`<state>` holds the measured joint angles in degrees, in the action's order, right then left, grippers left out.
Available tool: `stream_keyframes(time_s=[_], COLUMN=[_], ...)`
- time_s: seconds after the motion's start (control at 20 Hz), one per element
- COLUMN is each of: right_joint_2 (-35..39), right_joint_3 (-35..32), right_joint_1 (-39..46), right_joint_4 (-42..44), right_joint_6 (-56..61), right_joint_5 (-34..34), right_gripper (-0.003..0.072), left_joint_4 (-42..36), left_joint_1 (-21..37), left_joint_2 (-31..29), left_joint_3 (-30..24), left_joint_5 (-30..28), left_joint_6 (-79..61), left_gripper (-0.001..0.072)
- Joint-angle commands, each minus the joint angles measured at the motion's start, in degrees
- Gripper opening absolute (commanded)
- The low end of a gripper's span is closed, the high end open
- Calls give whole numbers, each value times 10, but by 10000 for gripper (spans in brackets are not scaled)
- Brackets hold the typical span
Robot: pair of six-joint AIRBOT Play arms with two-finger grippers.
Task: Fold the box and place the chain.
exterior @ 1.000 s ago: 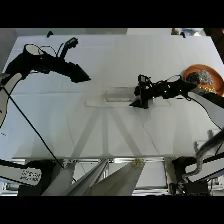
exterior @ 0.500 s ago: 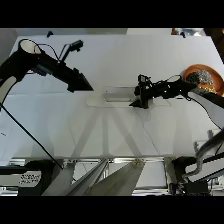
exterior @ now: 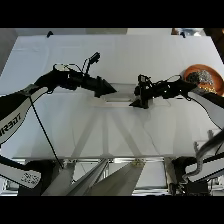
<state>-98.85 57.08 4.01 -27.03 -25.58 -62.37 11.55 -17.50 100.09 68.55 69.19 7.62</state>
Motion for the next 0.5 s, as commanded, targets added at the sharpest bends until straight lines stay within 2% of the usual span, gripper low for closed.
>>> stream_keyframes(time_s=[0.0,0.1,0.2,0.45], right_joint_2=[0,0,0,0], right_joint_3=[1,1,1,1], right_joint_1=[0,0,0,0], right_joint_4=[0,0,0,0], right_joint_6=[0,0,0,0], right_joint_5=[0,0,0,0], right_gripper=[538,538,538,538], left_joint_4=[-60,-81,-67,44], left_joint_1=[-3,5,8,8], left_joint_2=[22,22,23,37], left_joint_3=[-2,-2,-2,-2], left_joint_5=[-124,-171,-196,-228], left_joint_6=[20,72,107,229], left_gripper=[7,7,6,5])
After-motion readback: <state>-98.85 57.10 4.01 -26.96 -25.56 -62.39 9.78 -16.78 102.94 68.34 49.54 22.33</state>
